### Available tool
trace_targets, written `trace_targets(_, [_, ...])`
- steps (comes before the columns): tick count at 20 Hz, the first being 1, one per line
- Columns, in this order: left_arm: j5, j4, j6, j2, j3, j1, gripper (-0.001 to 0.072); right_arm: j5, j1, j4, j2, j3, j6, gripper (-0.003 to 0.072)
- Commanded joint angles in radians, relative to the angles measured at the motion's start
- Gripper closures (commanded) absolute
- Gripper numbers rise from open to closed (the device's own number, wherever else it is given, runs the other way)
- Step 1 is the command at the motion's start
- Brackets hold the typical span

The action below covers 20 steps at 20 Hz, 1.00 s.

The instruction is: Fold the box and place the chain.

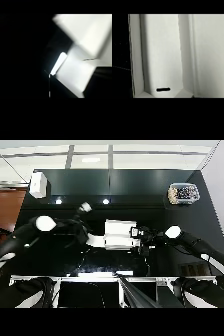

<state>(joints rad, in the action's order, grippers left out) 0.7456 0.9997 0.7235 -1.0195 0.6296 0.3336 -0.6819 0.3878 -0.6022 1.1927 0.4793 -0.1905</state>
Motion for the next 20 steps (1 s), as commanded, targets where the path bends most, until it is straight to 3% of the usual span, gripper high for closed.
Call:
trace_targets(1, [0.05,0.14,0.466,0.091,-0.01,-0.189,0.0686,0.002,0.001,0.0,0.0,0.0,-0.001,0.0503])
trace_targets(5, [0.272,-0.119,0.587,-0.004,-0.064,-0.359,0.0685,0.002,0.001,0.0,0.0,0.0,-0.001,0.0502])
trace_targets(8, [0.417,-0.319,0.45,-0.163,-0.084,-0.361,0.0686,0.003,0.001,0.0,0.0,0.0,-0.001,0.0503])
trace_targets(13, [0.34,-0.441,0.379,-0.334,-0.082,-0.242,0.0686,0.003,0.001,0.0,0.0,0.0,-0.001,0.0503])
trace_targets(16, [0.3,-0.444,0.378,-0.356,-0.08,-0.176,0.0686,0.003,0.001,0.0,0.0,0.0,-0.001,0.0503])
trace_targets(20, [0.324,-0.489,0.285,-0.356,-0.073,-0.161,0.0686,0.003,0.001,0.0,0.0,0.0,-0.001,0.0503])
